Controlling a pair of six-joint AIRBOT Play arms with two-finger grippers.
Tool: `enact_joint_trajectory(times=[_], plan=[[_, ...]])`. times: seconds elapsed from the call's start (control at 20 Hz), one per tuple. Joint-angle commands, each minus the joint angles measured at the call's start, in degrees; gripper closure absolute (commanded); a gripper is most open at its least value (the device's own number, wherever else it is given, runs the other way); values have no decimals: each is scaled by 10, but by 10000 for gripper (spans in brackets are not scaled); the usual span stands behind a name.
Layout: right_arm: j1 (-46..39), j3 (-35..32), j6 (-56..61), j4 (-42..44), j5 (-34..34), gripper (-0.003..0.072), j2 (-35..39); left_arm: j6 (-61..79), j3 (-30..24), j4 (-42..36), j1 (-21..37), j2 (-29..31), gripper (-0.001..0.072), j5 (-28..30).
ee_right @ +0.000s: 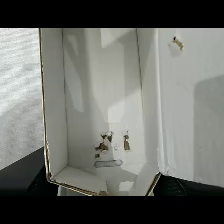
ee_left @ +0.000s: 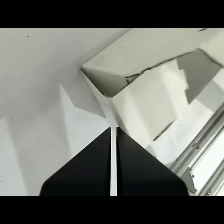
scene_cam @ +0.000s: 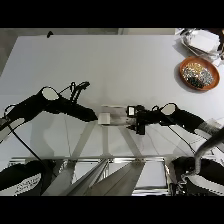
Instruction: Fold the box and place the chain.
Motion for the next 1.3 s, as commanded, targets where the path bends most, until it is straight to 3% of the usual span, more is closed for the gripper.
enact_joint_trajectory(times=[0.0, 0.15, 0.3, 0.4, 0.5, 0.6, 0.7, 0.8, 0.85, 1.05, 1.25], plan=[[0, 0, 0, 0, 0, 286, 0, 22, 0, -24, 0, 12, 667, -12], [0, 0, 0, 0, 0, 286, 0, 21, 0, -24, 0, 12, 595, -19], [0, 0, 0, 0, 0, 286, 0, 22, 0, -24, 0, 12, 589, -19], [0, 0, 0, 0, 0, 286, 0, 22, 0, -24, 0, 12, 432, -19], [0, 0, 0, 0, 0, 286, 0, 21, 0, -21, 0, 12, 426, -16], [0, 0, 0, 0, 0, 286, 0, 19, 0, 4, 6, 18, 438, -20], [0, 0, 0, 0, 0, 286, 0, -12, 0, 52, 30, 37, 582, -31], [0, 0, 0, 0, 0, 286, 0, -33, 0, 85, 64, 65, 599, -39], [0, 0, 0, 0, 0, 286, 0, -33, -4, 92, 84, 77, 704, -39], [0, 0, 0, 0, 0, 286, 0, -54, -57, 96, 127, 75, 706, -25], [0, 0, 0, 0, 0, 286, 0, -51, -90, 57, 108, 31, 706, 15]])
